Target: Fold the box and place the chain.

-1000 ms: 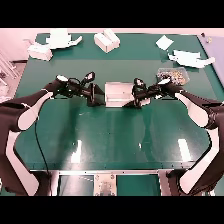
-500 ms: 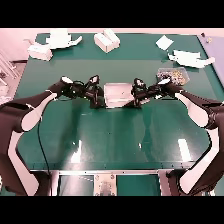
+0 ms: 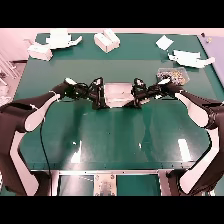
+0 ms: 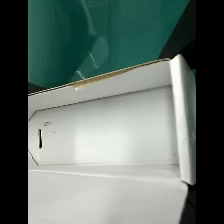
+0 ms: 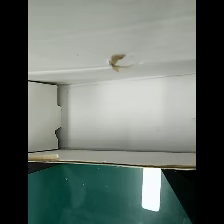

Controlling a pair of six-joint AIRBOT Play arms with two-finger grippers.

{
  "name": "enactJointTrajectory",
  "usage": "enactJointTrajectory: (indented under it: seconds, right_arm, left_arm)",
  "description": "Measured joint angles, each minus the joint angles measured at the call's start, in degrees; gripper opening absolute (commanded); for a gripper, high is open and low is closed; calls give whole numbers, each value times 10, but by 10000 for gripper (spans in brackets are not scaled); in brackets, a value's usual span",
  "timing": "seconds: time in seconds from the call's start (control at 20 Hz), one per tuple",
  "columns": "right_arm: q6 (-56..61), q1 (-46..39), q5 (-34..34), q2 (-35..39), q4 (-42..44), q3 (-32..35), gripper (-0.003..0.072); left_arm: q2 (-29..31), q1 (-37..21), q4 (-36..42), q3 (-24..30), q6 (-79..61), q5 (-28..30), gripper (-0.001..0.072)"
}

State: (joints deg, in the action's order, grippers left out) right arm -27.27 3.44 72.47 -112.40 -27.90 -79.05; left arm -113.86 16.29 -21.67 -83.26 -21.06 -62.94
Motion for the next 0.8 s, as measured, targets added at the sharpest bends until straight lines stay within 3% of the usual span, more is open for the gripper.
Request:
enactJointTrajectory:
  seconds: [0.35,0.4,0.8]
  right_arm:
    - [0,0,0,0,0,0,561]
    - [0,0,0,0,0,0,561]
    - [0,0,0,0,0,0,561]
  left_arm:
    - [-3,7,7,0,0,11,689]
    - [-3,7,8,0,0,12,544]
    - [-3,7,9,0,-1,11,537]
